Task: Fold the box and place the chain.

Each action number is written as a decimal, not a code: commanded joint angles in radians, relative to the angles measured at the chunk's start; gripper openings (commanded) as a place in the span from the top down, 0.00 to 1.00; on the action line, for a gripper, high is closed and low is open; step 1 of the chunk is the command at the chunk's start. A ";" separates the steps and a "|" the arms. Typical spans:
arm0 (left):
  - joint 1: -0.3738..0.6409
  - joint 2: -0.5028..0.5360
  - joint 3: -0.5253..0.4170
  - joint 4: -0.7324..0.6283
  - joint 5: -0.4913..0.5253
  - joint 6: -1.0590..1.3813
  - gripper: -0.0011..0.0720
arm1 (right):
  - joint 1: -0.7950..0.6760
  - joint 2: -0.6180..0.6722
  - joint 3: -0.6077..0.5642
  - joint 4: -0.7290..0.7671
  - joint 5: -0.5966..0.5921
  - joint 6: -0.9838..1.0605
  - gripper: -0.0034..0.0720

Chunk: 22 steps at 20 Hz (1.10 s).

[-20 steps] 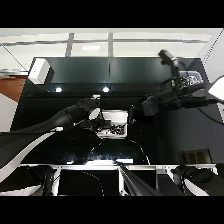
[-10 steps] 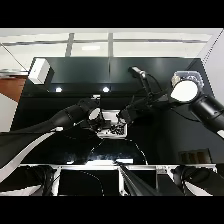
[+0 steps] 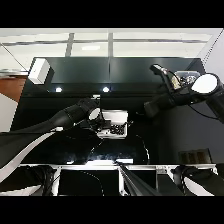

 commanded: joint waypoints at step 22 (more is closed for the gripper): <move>0.000 0.000 0.000 0.000 0.003 0.000 0.94 | 0.168 -0.190 -0.319 0.177 -0.480 -1.135 0.14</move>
